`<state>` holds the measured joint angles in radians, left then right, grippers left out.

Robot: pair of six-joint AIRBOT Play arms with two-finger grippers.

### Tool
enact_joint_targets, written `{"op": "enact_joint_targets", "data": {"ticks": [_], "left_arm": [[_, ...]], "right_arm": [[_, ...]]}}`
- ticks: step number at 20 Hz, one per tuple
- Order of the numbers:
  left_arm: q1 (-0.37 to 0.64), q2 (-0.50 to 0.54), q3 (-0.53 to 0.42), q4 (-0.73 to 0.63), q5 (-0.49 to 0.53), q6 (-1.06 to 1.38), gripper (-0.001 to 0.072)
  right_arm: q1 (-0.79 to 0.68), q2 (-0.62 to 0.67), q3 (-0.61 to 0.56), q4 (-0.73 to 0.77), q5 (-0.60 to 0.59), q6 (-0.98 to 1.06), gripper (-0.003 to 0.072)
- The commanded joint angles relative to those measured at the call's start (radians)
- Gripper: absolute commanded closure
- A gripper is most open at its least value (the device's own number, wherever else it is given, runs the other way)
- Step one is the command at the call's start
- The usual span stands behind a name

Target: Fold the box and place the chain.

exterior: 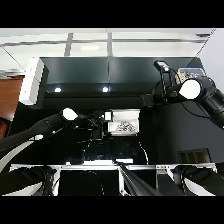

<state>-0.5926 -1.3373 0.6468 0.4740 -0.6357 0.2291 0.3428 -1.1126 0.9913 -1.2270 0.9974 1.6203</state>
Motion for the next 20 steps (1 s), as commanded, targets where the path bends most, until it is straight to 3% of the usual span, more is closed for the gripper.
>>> {"op": "enact_joint_targets", "data": {"ticks": [1,2,5,10,18,20], "left_arm": [[-0.001,-0.001,0.001,-0.001,0.008,-0.002,0.0379],[-0.001,-0.001,0.001,-0.001,0.008,-0.002,0.0379],[-0.001,-0.001,0.001,-0.001,0.007,-0.002,0.0379],[-0.001,-0.001,0.001,-0.002,0.008,-0.002,0.0379],[-0.001,-0.001,0.001,-0.002,0.007,-0.002,0.0379],[-0.001,-0.001,0.001,-0.001,0.007,-0.002,0.0379]], "right_arm": [[-0.035,-0.002,0.006,0.044,-0.078,-0.007,0.0050],[-0.038,-0.009,0.006,0.071,-0.073,-0.041,0.0007],[-0.028,-0.044,0.005,0.201,-0.024,-0.220,0.0008],[0.019,-0.051,0.006,0.229,0.108,-0.811,0.0008],[0.052,-0.049,0.004,0.230,0.299,-1.025,0.0008],[0.052,-0.050,-0.001,0.253,0.274,-1.093,0.0008]]}}
